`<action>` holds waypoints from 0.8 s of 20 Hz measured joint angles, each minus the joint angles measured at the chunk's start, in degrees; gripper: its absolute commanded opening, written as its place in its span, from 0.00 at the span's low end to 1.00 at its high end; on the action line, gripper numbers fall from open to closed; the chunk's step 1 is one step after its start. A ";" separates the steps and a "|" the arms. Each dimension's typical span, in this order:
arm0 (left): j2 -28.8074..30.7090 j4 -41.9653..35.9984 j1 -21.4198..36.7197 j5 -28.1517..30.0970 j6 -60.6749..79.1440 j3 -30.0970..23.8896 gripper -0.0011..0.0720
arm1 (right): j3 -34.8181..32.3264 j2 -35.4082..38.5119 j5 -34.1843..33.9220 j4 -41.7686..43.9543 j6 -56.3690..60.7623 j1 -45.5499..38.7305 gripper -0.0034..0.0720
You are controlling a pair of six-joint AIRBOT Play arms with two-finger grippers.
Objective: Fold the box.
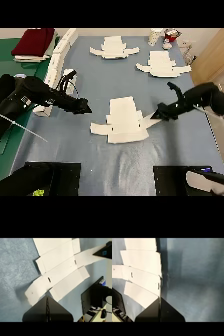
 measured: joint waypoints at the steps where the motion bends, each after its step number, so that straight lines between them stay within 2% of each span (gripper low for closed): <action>1: 0.00 -0.20 0.63 -0.55 0.85 -0.07 0.03 | -4.07 4.00 2.25 0.00 0.74 0.98 0.06; 3: -0.13 -0.22 1.25 -0.66 1.84 -0.20 0.07 | -10.58 10.49 6.62 -0.13 2.05 2.64 0.39; 4: -0.22 -0.15 1.49 -0.59 2.19 -0.24 0.48 | -12.85 12.68 8.31 -0.20 2.40 3.21 0.40; 5: -0.28 -0.24 1.66 -0.55 2.43 -0.24 0.80 | -14.34 13.94 9.07 -0.28 2.89 3.50 0.40; 7: -0.35 -0.33 1.84 -0.37 2.64 -0.31 0.57 | -16.04 14.82 10.16 -0.28 3.32 4.09 0.39; 11: -0.42 -0.39 1.97 -0.22 2.95 -0.31 0.58 | -15.61 11.04 8.68 -0.26 1.42 4.44 0.39; 13: -0.42 -0.39 2.01 -0.17 3.04 -0.31 0.57 | -14.51 8.24 7.63 0.07 -0.98 4.52 0.20; 14: -0.42 -0.39 2.01 -0.17 3.08 -0.31 0.57 | -13.99 6.99 7.10 0.20 -2.21 4.52 0.20; 15: -0.42 -0.44 2.01 -0.17 3.08 -0.31 0.57 | -13.57 5.90 6.73 0.46 -3.43 4.55 0.05; 16: -0.42 -0.61 2.01 -0.17 3.13 -0.31 0.57 | -13.25 4.98 6.38 0.72 -4.63 4.57 0.04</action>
